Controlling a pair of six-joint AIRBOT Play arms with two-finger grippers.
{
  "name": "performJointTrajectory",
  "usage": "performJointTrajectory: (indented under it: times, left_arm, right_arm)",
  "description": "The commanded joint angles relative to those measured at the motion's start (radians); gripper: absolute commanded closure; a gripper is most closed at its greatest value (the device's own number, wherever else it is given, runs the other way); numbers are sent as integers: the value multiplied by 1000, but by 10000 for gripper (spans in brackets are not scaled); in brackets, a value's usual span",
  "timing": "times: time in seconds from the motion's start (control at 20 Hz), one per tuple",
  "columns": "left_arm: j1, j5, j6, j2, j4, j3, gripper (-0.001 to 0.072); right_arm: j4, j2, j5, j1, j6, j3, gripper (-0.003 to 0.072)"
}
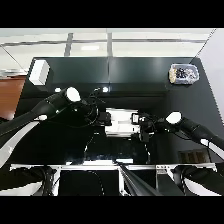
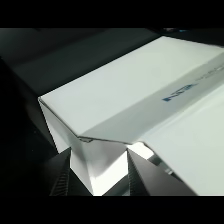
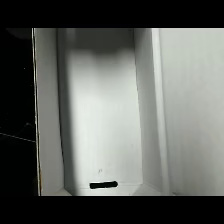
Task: Fold the box and place the chain.
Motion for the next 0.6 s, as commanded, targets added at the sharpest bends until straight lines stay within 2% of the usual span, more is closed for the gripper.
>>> performJointTrajectory:
  times: [0.0, 0.15, 0.4, 0.55]
  left_arm:
    - [-25, 34, -78, -1, 84, 6, 316]
    - [-34, 34, -115, -1, 130, 23, 316]
    - [-34, 8, -124, -1, 135, 56, 316]
    - [-41, -27, -208, -1, 213, 72, 316]
  right_arm:
    - [1, 0, -2, 1, 0, -1, 682]
    - [1, 0, -2, 1, 0, -1, 682]
    - [1, 0, -2, 1, 0, -1, 682]
    - [1, 0, -2, 1, 0, -1, 682]
